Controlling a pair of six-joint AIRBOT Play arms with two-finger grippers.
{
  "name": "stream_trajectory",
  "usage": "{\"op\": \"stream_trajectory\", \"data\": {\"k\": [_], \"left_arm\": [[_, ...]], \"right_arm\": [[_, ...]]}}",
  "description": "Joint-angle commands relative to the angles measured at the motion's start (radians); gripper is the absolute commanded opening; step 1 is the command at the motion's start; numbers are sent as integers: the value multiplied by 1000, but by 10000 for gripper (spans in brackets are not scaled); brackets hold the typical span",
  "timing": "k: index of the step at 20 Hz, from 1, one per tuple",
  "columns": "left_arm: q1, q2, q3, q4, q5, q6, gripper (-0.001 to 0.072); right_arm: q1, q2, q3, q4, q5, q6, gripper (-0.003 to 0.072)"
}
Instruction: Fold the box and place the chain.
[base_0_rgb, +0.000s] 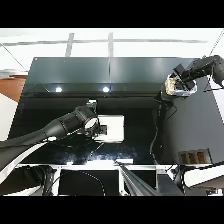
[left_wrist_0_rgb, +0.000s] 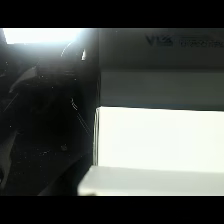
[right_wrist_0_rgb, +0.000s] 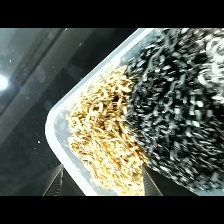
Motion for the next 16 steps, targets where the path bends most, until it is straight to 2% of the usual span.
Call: {"op": "stream_trajectory", "data": {"k": [1,16], "left_arm": [[0,0,0,0,0,0,31],[0,0,0,0,-3,0,31]], "right_arm": [[-9,3,15,7,-60,2,538],[-6,-48,15,21,-22,157,537]]}}
